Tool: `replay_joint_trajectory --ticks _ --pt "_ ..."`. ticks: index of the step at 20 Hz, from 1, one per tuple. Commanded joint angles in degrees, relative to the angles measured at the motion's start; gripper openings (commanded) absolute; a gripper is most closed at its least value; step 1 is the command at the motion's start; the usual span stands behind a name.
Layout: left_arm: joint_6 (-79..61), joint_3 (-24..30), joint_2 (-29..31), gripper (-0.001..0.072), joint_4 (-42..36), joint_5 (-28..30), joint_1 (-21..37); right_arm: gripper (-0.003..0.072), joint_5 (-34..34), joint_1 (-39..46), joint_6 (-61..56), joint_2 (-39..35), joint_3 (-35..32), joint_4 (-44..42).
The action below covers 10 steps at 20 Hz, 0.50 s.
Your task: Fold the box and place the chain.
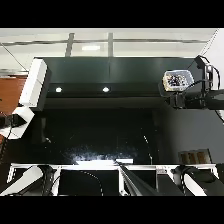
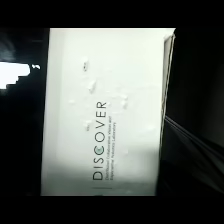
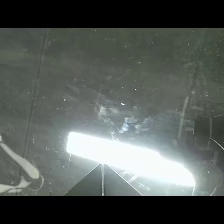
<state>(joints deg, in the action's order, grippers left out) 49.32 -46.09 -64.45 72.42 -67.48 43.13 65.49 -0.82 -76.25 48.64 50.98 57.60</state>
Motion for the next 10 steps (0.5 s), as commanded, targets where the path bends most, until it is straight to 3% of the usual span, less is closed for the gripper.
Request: replay_joint_trajectory --ticks 1,4,10 --pt "-5.7 -0.1 0.0 0.0417 -0.3 9.7 1.0 0.002 -0.2 0.0 -0.1 0.0 0.1 0.1" --pt "-9.8 -0.1 -1.2 0.0416 -1.4 15.0 0.2 0.002 -0.2 0.0 -0.1 0.0 0.1 0.0" --pt "-12.0 0.0 -6.6 0.0416 -1.9 16.2 -2.7 0.002 -0.2 0.0 -1.9 0.0 0.1 0.0"
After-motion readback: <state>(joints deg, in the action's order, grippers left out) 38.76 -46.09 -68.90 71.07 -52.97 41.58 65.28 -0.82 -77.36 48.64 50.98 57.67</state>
